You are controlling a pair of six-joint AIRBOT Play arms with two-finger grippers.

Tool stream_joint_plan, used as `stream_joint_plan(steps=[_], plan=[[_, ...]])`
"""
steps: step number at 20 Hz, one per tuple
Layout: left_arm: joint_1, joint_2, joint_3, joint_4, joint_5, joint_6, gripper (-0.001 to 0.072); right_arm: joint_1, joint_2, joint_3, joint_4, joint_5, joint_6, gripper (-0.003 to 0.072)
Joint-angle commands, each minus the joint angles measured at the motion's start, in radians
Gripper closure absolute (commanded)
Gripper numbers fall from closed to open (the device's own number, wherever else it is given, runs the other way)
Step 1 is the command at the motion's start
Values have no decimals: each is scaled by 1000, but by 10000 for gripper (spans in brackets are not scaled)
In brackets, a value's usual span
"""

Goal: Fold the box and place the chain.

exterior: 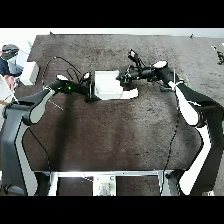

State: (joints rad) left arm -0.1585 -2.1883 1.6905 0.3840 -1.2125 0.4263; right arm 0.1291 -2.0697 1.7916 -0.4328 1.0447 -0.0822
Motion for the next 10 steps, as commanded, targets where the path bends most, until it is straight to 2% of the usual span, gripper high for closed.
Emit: stream_joint_plan(steps=[1, 4, 10], plan=[[-1, -1, 1, 0, 1, 1, 424, 7, -36, 1, -32, -16, -35, 673], [-1, -1, 1, 0, 1, 1, 424, 7, -68, 1, -42, 51, -38, 674], [-1, -1, 1, 0, 0, 1, 424, 5, -45, 17, -18, 29, -38, 673]])
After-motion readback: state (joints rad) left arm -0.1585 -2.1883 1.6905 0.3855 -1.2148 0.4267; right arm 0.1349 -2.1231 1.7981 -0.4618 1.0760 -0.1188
